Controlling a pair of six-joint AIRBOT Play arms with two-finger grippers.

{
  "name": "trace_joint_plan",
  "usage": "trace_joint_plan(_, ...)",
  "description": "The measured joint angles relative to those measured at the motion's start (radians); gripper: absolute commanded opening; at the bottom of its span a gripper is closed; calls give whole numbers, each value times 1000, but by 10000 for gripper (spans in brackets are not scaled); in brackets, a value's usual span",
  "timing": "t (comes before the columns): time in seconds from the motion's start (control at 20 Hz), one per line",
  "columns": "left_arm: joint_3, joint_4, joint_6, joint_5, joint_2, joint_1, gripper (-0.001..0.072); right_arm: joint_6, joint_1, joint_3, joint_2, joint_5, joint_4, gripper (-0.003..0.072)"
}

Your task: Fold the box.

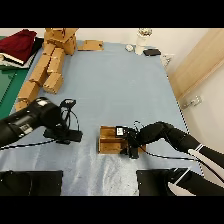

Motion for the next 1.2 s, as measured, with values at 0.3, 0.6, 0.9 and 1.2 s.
trace_joint_plan(0.3, -150, -462, 1120, 122, 6, 280, 439, 0, 0, 0, 0, 0, 0, 407)
trace_joint_plan(0.6, -179, -574, 1571, 356, -82, 205, 688, 0, 0, 0, 0, 0, 0, 407)
trace_joint_plan(0.9, -241, -644, 1816, 472, -108, 116, 689, 0, 0, 0, 0, 0, 0, 407)
trace_joint_plan(1.2, -322, -951, 2133, 534, -98, 53, 690, 0, 0, 0, 0, 0, 0, 407)
